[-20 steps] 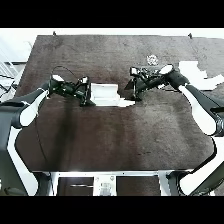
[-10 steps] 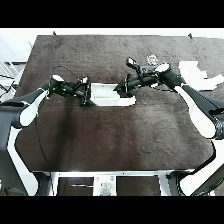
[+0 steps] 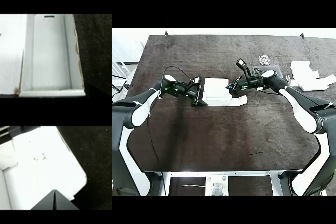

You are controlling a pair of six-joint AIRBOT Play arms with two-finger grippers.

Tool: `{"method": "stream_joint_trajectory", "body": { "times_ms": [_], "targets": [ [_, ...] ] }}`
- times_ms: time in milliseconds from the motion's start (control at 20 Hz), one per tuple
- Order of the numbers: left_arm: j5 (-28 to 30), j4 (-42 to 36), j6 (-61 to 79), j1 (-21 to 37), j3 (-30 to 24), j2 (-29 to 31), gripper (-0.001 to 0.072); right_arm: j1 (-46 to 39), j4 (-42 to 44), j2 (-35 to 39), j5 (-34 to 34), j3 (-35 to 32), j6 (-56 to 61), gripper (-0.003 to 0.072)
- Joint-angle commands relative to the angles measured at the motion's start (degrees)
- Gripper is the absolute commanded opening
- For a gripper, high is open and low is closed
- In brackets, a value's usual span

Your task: Fold the box and place the chain.

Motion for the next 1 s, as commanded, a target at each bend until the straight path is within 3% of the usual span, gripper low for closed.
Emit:
{"method": "stream_joint_trajectory", "body": {
  "times_ms": [0, 200, 350, 550, 600, 650, 700, 950],
  "targets": [
    [0.02, 0.04, 0.07, 0.04, 0.00, 0.02, 0.0476, 0.09, 0.35, -1.14, -1.64, 0.07, 0.35, 0.0011],
    [0.13, 0.04, 0.07, 0.04, 0.00, 0.02, 0.0476, -0.02, 0.57, -0.26, 0.24, 1.51, -0.96, 0.0012],
    [0.13, 0.04, 0.07, 0.04, 0.00, 0.02, 0.0476, -0.04, -1.09, 4.55, 3.61, 0.81, -1.44, 0.0010],
    [0.13, 0.04, 0.04, 0.04, 0.00, 0.02, 0.0476, -0.11, -12.81, 13.92, 0.35, -7.85, -0.20, 0.0011],
    [0.13, 0.04, 0.07, 0.04, 0.00, 0.02, 0.0475, -0.24, -15.58, 15.52, -0.70, -9.62, -0.26, 0.0117],
    [0.13, 0.04, 0.04, 0.04, 0.00, 0.02, 0.0476, -0.39, -18.49, 16.06, -0.50, -10.32, -0.66, 0.0435],
    [0.13, 0.04, 0.07, 0.04, 0.00, 0.02, 0.0476, -0.39, -21.09, 15.89, -0.26, -10.34, -0.66, 0.0599],
    [0.09, 0.04, 0.04, 0.04, 0.00, 0.02, 0.0476, -0.07, -24.39, 14.43, -0.13, -10.40, -4.63, 0.0575]
  ]
}}
